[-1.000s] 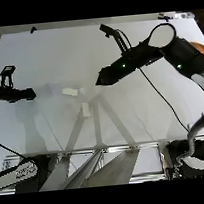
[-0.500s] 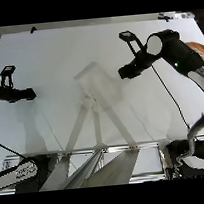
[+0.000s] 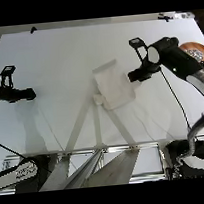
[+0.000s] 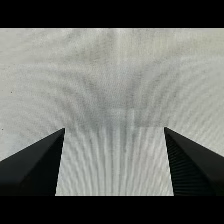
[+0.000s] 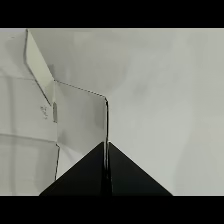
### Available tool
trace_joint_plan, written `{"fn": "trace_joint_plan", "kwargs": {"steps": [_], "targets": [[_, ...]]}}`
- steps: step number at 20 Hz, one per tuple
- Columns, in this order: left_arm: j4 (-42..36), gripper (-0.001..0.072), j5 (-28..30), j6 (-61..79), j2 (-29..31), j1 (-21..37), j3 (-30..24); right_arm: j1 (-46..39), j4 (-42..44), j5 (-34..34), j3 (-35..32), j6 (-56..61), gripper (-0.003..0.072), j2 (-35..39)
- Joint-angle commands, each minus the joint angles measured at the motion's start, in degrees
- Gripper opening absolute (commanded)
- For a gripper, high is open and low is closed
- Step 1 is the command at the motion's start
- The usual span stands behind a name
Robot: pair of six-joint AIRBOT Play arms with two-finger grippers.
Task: Fold the box and place the chain.
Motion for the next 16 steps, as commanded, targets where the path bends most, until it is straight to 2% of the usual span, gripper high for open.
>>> {"fn": "trace_joint_plan", "kwargs": {"steps": [1, 6, 9, 11, 13, 16], "targets": [[0.00, 0.0699, 0.02, 0.00, 0.04, 0.04, 0.02, 0.37, -0.44, -9.05, -10.05, 5.42, 0.0004, 4.74], [0.00, 0.0699, 0.02, 0.00, 0.04, 0.04, 0.02, 4.66, -0.59, -16.28, -23.23, 14.60, 0.0004, 16.17], [0.02, 0.0699, 0.02, 0.02, 0.04, 0.04, 0.02, 10.19, -0.61, -19.50, -30.60, 27.34, 0.0005, 19.91], [0.00, 0.0699, 0.02, 0.00, 0.04, 0.04, 0.02, 15.52, -1.73, -20.46, -32.83, 35.01, 0.0005, 20.79], [0.00, 0.0699, 0.00, 0.02, 0.04, 0.04, 0.02, 20.44, -6.91, -20.33, -32.83, 43.06, 0.0005, 20.79], [0.00, 0.0699, 0.02, 0.00, 0.04, 0.04, 0.02, 21.73, -12.15, -18.86, -32.83, 51.17, 0.0006, 20.79]]}}
